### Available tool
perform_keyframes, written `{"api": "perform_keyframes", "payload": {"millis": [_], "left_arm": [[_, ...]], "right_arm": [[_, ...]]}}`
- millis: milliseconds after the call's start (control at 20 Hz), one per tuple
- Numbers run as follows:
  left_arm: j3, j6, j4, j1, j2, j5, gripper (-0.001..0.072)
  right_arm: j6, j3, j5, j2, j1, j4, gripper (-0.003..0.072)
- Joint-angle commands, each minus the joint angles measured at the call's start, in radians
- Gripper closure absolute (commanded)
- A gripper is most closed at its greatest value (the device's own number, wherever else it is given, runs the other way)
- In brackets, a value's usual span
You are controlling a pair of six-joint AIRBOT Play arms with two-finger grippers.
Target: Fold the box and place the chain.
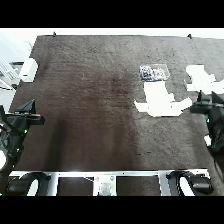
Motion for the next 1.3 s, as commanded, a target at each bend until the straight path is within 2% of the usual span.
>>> {"api": "perform_keyframes", "payload": {"millis": [0, 100, 150, 300, 400, 550, 700, 750, 800, 850, 1000, 1250], "left_arm": [[0.0, 0.0, 0.0, 0.001, 0.001, 0.0, 0.0687], [0.0, 0.0, 0.0, 0.001, 0.0, 0.0, 0.0687], [0.0, 0.0, 0.0, 0.001, 0.001, 0.0, 0.0687], [0.0, 0.0, 0.0, 0.001, 0.001, 0.0, 0.0687], [0.0, 0.0, 0.0, 0.001, 0.001, 0.0, 0.0687], [0.0, 0.0, 0.0, 0.001, 0.001, 0.0, 0.0687], [0.0, 0.0, 0.0, 0.001, 0.001, 0.0, 0.0687], [-0.001, 0.0, 0.0, 0.001, 0.001, 0.0, 0.0687], [0.0, 0.0, 0.001, 0.001, 0.001, 0.0, 0.0687], [0.0, 0.0, 0.0, 0.001, 0.001, 0.0, 0.0687], [0.0, 0.0, 0.0, 0.001, 0.001, 0.0, 0.0687], [0.0, 0.0, 0.0, 0.001, 0.001, 0.0, 0.0687]], "right_arm": [[0.014, 0.209, 0.167, -0.343, -0.117, 0.013, 0.0269], [0.156, 0.32, 0.383, -0.518, -0.23, -0.058, 0.0274], [0.298, 0.378, 0.513, -0.59, -0.292, -0.188, 0.0278], [0.78, 0.596, 0.851, -0.765, -0.427, -0.775, 0.0266], [0.924, 0.731, 1.006, -0.836, -0.485, -0.987, 0.0225], [0.941, 0.925, 1.248, -0.934, -0.567, -1.04, 0.0227], [0.964, 1.107, 1.447, -1.085, -0.588, -1.092, 0.0225], [0.964, 1.163, 1.522, -1.144, -0.586, -1.099, 0.0193], [0.963, 1.205, 1.575, -1.196, -0.581, -1.099, 0.0128], [0.963, 1.241, 1.614, -1.245, -0.573, -1.1, 0.0128], [0.962, 1.285, 1.623, -1.332, -0.539, -1.121, 0.0128], [0.936, 1.285, 1.604, -1.378, -0.485, -1.146, 0.0128]]}}
